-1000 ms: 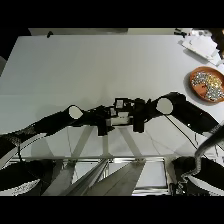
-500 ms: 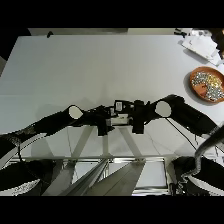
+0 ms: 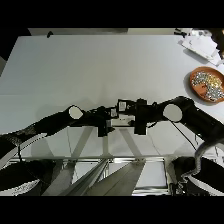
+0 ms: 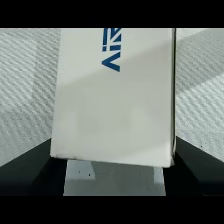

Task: Fold the box and place the chain.

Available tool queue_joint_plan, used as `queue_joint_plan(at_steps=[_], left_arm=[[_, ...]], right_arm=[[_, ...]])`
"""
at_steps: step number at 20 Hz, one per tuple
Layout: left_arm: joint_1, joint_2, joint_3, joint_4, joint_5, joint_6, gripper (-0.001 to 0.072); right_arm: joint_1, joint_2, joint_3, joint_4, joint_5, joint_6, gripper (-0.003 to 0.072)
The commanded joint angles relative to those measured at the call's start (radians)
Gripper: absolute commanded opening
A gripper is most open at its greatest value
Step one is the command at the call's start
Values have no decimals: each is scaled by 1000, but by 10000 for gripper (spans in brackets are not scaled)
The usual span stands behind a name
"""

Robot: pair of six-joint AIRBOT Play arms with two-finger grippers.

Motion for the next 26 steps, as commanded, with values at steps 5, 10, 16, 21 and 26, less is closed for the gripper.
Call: queue_joint_plan(at_steps=[5, 10, 16, 21, 26], left_arm=[[0, 0, 0, -2, 4, -2, 354], [0, 0, 0, -2, 4, -2, 354], [0, 0, 0, -2, 4, -2, 354], [0, 0, 0, -2, 3, -2, 354], [0, 0, 0, -2, 3, -2, 354]], right_arm=[[-157, 93, -19, 224, 64, 69, 11], [-227, 93, -241, 819, -66, -174, 11], [-227, 92, -433, 1243, -163, -444, 11], [-226, 35, -460, 1249, -175, -440, 11], [-226, -28, -460, 1263, -153, -436, 11]])
